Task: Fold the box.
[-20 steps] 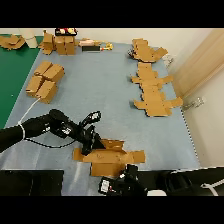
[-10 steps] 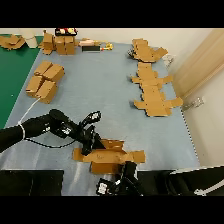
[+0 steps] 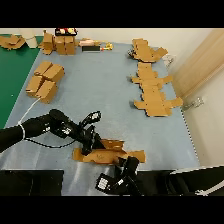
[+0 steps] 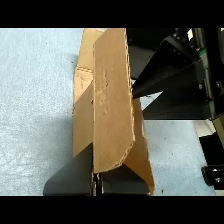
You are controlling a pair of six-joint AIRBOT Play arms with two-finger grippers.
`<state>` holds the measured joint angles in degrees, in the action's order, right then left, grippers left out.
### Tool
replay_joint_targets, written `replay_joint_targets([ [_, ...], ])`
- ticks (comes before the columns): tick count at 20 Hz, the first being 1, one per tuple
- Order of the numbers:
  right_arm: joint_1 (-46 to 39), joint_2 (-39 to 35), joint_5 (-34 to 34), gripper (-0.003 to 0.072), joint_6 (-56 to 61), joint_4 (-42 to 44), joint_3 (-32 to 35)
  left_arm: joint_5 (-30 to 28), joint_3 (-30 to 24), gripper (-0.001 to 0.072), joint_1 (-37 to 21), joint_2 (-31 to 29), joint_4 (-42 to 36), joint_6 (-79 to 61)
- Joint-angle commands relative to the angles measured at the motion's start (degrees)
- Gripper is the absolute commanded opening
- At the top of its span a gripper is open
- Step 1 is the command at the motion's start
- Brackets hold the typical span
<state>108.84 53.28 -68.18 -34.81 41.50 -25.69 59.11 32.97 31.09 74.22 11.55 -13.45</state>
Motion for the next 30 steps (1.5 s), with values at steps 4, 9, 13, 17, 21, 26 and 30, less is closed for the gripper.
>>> replay_joint_targets([
  [4,-2.29,-3.69,-0.61,0.0613,0.35,4.55,-0.17,-0.04,0.07,0.0015,0.00,0.02,0.02,-0.02],
  [9,-12.37,-14.29,8.07,0.0712,-12.90,10.56,4.13,-0.02,0.07,0.0015,0.00,0.02,0.02,-0.02],
  [13,-16.26,-19.63,10.05,0.0711,-20.96,10.95,5.29,-0.02,0.07,0.0015,0.00,0.02,0.02,-0.02],
  [17,-19.58,-19.67,14.56,0.0711,-26.32,9.35,6.16,-0.02,0.07,0.0015,0.00,0.02,0.02,-0.02],
  [21,-25.03,-19.80,22.60,0.0711,-26.29,11.13,8.94,-0.02,0.07,0.0015,0.00,0.02,0.02,-0.02],
  [26,-31.12,-20.61,24.24,0.0711,-29.66,19.15,8.98,-0.02,0.07,0.0015,0.00,0.02,0.02,-0.02],
  [30,-37.73,-20.83,29.62,0.0710,-44.39,31.01,9.66,-0.02,0.07,0.0015,0.00,0.02,0.02,-0.02],
])
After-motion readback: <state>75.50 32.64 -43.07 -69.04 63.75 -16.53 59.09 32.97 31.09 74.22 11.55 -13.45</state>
